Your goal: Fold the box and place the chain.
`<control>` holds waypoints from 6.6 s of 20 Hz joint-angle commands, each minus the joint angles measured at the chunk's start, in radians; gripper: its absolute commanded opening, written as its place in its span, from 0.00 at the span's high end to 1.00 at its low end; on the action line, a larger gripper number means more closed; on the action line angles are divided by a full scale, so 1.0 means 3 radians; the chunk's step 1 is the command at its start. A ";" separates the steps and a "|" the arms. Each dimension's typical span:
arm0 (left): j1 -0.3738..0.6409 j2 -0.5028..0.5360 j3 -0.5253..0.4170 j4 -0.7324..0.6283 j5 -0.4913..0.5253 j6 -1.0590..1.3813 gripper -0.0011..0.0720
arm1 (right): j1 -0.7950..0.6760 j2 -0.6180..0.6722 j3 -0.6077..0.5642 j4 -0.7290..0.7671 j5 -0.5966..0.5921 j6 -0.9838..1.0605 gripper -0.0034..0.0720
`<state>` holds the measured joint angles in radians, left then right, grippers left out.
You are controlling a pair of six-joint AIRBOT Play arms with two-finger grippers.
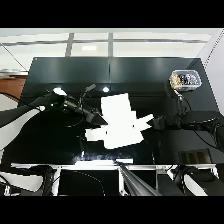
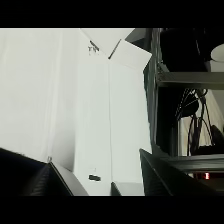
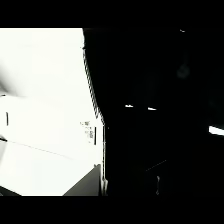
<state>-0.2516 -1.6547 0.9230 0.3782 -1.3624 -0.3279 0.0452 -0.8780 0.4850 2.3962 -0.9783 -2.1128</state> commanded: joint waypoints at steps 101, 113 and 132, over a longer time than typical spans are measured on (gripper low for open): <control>-0.0949 0.0853 0.0008 0.2242 0.1232 0.0103 0.94 | 0.1207 -0.0061 -0.0149 -0.0993 0.0525 -0.2204 0.04; -0.0949 0.0853 0.0008 0.2243 0.1247 0.0104 0.94 | 0.1344 -0.0067 -0.0205 -0.0717 0.0579 -0.2914 0.04; -0.0947 0.0853 0.0008 0.2242 0.1247 0.0104 0.94 | 0.2148 -0.0403 -0.0167 -0.0557 0.1244 -0.2705 0.04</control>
<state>-0.5362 -1.3983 0.9245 1.0508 -0.9882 -0.2970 0.6769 -0.9939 0.4282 2.2147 -0.6273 -2.9734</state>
